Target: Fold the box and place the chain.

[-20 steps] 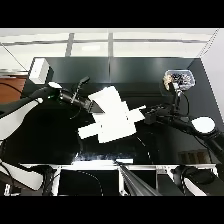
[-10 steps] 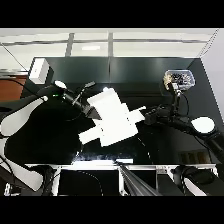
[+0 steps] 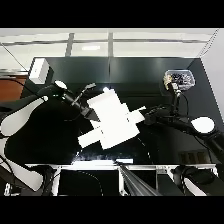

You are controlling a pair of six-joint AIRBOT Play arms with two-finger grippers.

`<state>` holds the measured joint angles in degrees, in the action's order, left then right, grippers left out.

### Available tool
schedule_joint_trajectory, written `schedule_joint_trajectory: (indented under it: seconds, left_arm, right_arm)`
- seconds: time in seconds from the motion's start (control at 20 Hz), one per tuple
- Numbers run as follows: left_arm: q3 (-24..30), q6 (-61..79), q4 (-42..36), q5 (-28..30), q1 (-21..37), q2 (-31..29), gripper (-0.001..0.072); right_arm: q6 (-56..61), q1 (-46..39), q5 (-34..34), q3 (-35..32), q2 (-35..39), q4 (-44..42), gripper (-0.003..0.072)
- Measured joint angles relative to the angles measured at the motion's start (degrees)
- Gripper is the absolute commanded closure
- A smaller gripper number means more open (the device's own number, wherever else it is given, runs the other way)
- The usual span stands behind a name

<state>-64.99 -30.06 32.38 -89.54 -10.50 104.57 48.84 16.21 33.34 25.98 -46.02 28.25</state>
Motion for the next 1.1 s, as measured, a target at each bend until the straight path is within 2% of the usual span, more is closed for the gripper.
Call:
schedule_joint_trajectory:
  seconds: [0.05,0.1,0.15,0.2,0.35,0.6,0.75,0.9,1.1]
  left_arm:
    - [0.0,0.1,0.0,0.0,0.0,0.0,0.068]
    - [0.0,0.2,0.1,-0.1,0.0,0.0,0.0681]
    - [-0.1,0.2,0.2,-0.2,0.0,0.0,0.0682]
    - [-0.2,0.2,0.3,0.0,0.0,0.0,0.0683]
    - [-1.1,0.2,0.8,-0.2,-0.2,-0.4,0.0684]
    - [-1.9,1.5,8.2,2.8,-3.0,-5.0,0.0685]
    - [-1.3,4.5,13.9,9.0,-6.6,-10.1,0.0685]
    - [1.6,8.4,17.4,16.6,-9.7,-16.0,0.0685]
    - [7.3,14.0,18.4,26.1,-12.2,-22.7,0.0682]
  right_arm:
    - [0.0,0.0,0.1,0.0,0.0,0.0,0.0669]
    - [0.0,0.0,0.2,0.0,0.0,0.0,0.0581]
    - [0.3,-0.1,0.5,0.0,0.0,0.0,0.024]
    - [0.6,-0.4,1.1,0.0,0.0,0.4,0.0071]
    - [2.7,-3.7,6.4,1.6,0.5,5.9,0.0072]
    - [4.8,-14.5,18.9,9.3,1.6,23.8,0.0072]
    - [4.2,-17.3,22.7,12.2,1.8,32.6,0.0071]
    - [2.5,-17.3,24.8,13.3,1.9,39.2,0.0072]
    - [1.7,-16.7,25.2,13.8,1.9,41.9,0.0072]
